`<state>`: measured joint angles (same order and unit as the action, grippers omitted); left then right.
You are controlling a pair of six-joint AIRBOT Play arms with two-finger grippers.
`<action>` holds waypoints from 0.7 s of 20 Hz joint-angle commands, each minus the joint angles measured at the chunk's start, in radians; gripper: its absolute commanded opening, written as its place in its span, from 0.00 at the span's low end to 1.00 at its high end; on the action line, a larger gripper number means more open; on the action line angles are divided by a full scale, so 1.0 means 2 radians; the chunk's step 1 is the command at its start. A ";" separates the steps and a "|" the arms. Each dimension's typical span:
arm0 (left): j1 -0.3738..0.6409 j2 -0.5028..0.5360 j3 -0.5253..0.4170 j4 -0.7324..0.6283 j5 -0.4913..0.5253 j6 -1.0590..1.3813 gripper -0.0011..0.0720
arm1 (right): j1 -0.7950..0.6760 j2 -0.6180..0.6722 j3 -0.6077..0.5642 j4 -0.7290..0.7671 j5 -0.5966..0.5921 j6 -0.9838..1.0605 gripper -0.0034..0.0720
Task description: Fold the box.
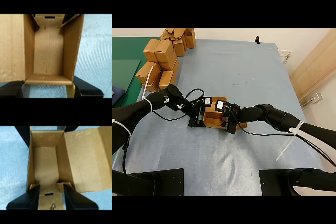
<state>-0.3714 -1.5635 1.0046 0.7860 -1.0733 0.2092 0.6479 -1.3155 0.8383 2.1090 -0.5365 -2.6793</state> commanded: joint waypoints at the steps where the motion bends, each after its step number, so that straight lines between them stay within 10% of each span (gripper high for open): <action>1: 0.000 0.000 0.000 0.000 0.000 0.000 0.09 | 0.000 0.000 0.000 0.000 0.003 0.006 0.71; 8: 0.000 0.000 0.000 0.000 0.000 0.000 0.09 | 0.000 0.011 0.000 -0.015 -0.001 0.010 0.69; 10: 0.000 0.000 0.000 0.000 0.000 0.000 0.09 | -0.003 0.025 0.000 -0.073 -0.011 0.055 0.36; 14: 0.000 0.000 0.000 0.000 0.000 0.000 0.09 | -0.041 0.054 0.000 -0.189 -0.104 0.201 0.06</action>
<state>-0.3714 -1.5635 1.0046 0.7849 -1.0733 0.2070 0.6090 -1.2438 0.8383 1.8915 -0.6151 -2.4676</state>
